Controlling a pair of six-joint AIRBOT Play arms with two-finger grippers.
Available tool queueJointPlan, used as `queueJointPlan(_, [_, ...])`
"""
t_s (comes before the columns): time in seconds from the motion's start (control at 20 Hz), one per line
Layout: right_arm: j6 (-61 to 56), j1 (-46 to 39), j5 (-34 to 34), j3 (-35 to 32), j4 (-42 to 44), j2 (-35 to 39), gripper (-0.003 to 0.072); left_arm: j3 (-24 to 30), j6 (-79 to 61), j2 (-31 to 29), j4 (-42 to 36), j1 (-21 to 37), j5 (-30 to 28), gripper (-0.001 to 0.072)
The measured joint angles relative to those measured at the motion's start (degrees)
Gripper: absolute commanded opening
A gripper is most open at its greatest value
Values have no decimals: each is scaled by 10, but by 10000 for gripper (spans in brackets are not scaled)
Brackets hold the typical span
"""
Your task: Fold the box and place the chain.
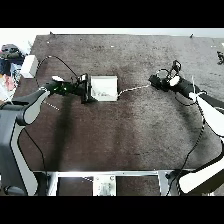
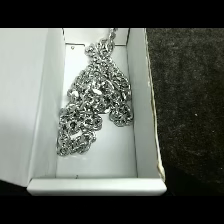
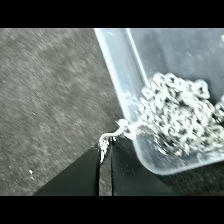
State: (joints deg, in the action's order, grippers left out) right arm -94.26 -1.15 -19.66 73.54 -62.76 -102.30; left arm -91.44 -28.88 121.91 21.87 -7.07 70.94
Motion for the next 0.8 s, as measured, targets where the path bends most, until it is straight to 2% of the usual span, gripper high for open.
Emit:
queueJointPlan(0.2, [0, 6, 2, 1, 4, 5, 8, 0, 0, 0, 0, 0, 0, 351])
queueJointPlan(0.35, [11, 20, -36, 1, 5, 39, 8, 0, 0, 0, 0, 0, 0, 351])
queueJointPlan(0.6, [57, 78, -98, 1, 5, 160, 8, 0, 0, 0, 0, 0, 0, 351])
queueJointPlan(0.8, [74, 137, -100, 1, 4, 251, 8, 0, 0, 0, 0, 0, 0, 351])
